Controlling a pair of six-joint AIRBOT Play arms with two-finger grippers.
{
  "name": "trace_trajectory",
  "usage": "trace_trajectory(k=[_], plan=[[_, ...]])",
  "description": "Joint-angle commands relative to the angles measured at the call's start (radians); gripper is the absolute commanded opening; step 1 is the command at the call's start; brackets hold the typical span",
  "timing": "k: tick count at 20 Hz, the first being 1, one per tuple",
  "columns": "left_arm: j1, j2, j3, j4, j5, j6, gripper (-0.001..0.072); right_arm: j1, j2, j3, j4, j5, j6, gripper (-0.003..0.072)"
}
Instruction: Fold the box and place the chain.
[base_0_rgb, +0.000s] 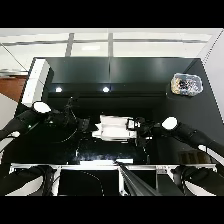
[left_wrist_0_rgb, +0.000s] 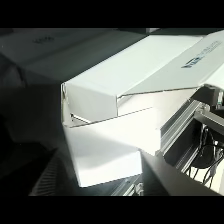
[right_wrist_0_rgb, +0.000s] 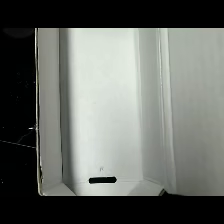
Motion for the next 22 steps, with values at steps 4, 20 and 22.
trace_trajectory(k=[4, 20, 22], plan=[[0.002, 0.0, 0.002, 0.0, -0.05, 0.004, 0.049, 0.001, 0.0, 0.0, 0.0, 0.0, 0.0, 0.0474], [-0.001, -0.012, 0.002, -0.086, -0.028, 0.052, 0.0207, 0.001, 0.0, 0.0, 0.0, 0.0, 0.0, 0.0473], [-0.008, -0.011, 0.002, -0.085, -0.008, 0.048, 0.0147, 0.001, 0.0, 0.0, 0.001, 0.0, 0.0, 0.0474]])
